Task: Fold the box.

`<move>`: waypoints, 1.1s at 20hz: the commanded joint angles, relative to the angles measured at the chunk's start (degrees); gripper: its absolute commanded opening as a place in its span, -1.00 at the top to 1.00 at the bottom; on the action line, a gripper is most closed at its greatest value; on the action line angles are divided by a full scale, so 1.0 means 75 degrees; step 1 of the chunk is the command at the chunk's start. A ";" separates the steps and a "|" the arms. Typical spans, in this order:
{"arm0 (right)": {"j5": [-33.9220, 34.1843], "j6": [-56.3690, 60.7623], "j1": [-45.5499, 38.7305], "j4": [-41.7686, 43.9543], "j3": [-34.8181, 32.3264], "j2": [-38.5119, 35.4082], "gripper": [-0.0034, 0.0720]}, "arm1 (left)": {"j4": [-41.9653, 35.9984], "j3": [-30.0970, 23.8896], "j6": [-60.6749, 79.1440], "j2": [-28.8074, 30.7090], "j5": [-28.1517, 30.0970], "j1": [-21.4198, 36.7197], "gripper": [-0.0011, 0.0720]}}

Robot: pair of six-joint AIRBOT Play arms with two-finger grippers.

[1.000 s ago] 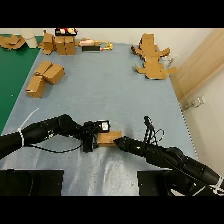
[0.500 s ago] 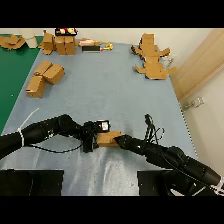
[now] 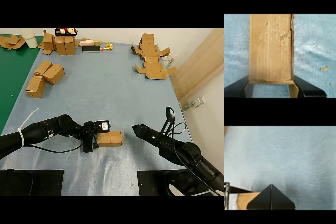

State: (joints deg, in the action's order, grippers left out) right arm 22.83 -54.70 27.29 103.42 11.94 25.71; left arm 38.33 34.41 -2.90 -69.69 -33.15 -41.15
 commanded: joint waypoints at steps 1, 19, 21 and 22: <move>0.0163 0.0236 -0.0306 -0.0326 0.0032 -0.0055 0.90 | 0.0003 0.0009 0.0003 0.0006 0.0000 0.0006 -0.52; -0.0385 0.0720 -0.0458 0.0041 0.0041 -0.0119 0.90 | 0.1355 0.0207 -0.3611 0.0507 0.0423 0.1906 -0.52; -0.0382 0.0720 -0.0455 0.0041 0.0041 -0.0122 0.90 | 0.1381 0.0361 -0.4246 0.0618 0.0417 0.2853 -0.52; -0.0382 0.0720 -0.0452 0.0041 0.0041 -0.0119 0.90 | 0.1384 0.0440 -0.4491 0.0647 0.0417 0.3337 -0.52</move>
State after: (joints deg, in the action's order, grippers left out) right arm 20.56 -49.47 23.92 103.81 12.21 24.88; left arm 46.76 36.45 -28.21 -65.95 -30.06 -24.60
